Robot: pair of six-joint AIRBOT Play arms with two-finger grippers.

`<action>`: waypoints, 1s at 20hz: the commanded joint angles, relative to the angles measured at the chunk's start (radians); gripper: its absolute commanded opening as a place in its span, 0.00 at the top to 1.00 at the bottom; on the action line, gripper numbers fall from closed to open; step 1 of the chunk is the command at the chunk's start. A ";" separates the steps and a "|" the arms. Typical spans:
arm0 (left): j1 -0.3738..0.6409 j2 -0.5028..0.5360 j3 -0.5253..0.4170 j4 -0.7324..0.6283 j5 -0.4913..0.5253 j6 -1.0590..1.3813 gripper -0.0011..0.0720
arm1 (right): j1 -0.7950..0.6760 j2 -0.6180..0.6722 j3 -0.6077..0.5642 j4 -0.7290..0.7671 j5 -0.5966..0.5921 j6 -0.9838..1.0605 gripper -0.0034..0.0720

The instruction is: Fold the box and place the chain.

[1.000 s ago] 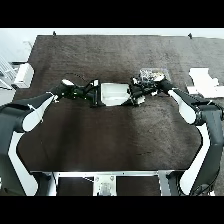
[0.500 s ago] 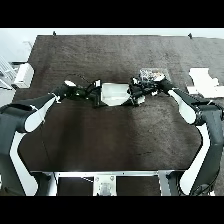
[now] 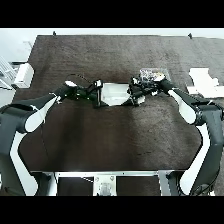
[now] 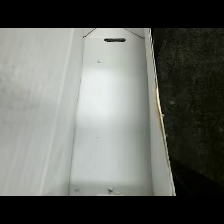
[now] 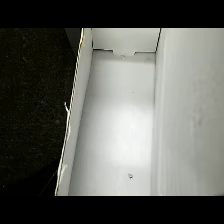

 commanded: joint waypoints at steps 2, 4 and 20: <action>0.000 -0.008 0.002 0.002 0.008 -0.003 0.03 | 0.001 0.000 0.000 0.001 0.000 0.000 0.37; 0.000 -0.008 0.002 0.002 0.006 -0.003 0.13 | 0.001 0.000 0.000 0.001 0.000 0.000 0.37; 0.000 -0.008 0.002 0.003 0.027 -0.020 0.34 | 0.001 0.000 0.000 0.001 0.000 0.000 0.37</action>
